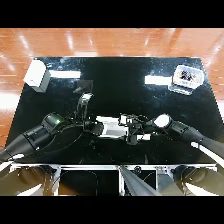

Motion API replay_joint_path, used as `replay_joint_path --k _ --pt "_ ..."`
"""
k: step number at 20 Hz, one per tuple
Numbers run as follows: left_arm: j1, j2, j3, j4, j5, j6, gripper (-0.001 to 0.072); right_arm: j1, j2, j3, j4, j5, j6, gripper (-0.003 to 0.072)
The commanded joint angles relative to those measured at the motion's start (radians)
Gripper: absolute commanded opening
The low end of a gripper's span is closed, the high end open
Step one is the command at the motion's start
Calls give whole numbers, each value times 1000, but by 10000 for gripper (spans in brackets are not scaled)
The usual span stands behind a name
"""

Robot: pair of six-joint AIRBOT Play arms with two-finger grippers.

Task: Fold the box and place the chain.

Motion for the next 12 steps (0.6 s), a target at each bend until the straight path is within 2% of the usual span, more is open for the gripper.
replay_joint_path --k 1,12 --pt "-29 -6 0 35 -37 -5 620 0 0 0 0 0 0 663" --pt "-33 -40 0 50 -36 -81 620 0 0 0 0 0 0 663"
